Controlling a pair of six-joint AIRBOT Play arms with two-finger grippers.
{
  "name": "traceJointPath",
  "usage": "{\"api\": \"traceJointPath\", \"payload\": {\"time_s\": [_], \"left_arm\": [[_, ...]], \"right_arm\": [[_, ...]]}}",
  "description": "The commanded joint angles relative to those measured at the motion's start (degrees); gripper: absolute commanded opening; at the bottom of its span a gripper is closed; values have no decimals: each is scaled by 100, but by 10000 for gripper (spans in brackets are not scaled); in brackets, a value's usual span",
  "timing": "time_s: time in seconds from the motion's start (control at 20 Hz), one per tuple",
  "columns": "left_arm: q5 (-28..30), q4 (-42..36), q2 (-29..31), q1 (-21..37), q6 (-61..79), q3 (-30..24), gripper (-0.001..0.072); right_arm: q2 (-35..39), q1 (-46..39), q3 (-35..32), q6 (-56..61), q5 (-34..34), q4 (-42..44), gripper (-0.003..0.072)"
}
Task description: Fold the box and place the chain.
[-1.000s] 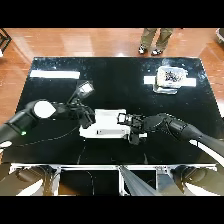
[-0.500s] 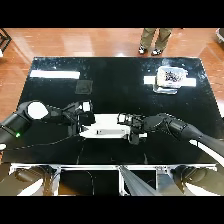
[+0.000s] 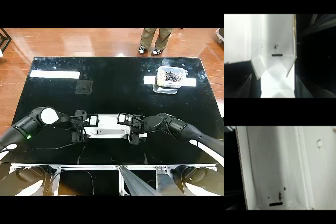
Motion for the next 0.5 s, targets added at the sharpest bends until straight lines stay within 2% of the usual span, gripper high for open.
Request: {"api": "traceJointPath", "payload": {"time_s": [0.0,0.45], "left_arm": [[168,4,-142,-116,-20,-24,635],[400,-2,-295,-199,-72,-48,597]], "right_arm": [[-2,2,-2,2,0,2,238],[-2,2,-2,2,2,2,238]]}}
